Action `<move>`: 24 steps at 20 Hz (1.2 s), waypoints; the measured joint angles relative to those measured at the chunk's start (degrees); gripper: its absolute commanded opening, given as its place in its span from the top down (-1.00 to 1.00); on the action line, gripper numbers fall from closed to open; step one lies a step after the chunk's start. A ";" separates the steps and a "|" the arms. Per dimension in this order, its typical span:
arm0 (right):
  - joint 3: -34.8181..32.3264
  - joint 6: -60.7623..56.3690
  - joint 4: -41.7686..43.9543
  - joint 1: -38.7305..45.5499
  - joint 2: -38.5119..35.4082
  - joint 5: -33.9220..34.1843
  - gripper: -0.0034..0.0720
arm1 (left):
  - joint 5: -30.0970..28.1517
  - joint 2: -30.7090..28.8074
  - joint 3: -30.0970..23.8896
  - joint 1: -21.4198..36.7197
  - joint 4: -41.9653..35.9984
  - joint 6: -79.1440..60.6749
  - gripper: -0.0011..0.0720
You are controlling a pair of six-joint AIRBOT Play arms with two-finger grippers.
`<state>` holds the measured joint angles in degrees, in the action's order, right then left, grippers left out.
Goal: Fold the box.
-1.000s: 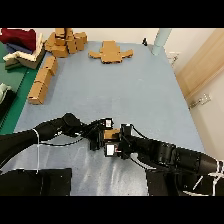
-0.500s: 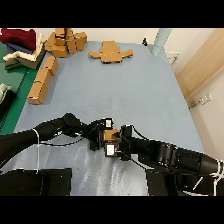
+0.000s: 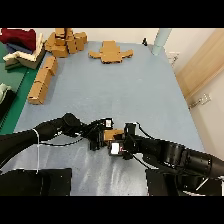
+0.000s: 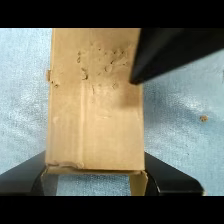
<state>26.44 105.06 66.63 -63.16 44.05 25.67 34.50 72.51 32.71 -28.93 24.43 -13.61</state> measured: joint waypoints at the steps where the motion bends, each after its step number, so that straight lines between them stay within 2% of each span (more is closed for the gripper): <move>1: 0.00 -0.02 0.02 0.00 0.28 0.17 0.89 | 0.00 0.00 0.00 0.00 0.00 0.00 -0.30; 18: -0.11 -0.02 3.08 0.02 5.64 1.16 0.89 | -0.02 0.00 0.00 0.00 0.00 0.00 -0.30; 21: -0.04 -0.02 2.95 0.04 3.87 1.49 0.89 | -0.02 0.00 0.00 0.00 0.00 -0.02 -0.30; 24: 0.13 -0.48 1.49 0.09 -0.50 4.90 0.89 | -0.02 0.00 0.00 0.00 0.00 0.00 -0.30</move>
<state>26.57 104.57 68.12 -63.07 43.55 30.57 34.48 72.51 32.71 -28.93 24.43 -13.61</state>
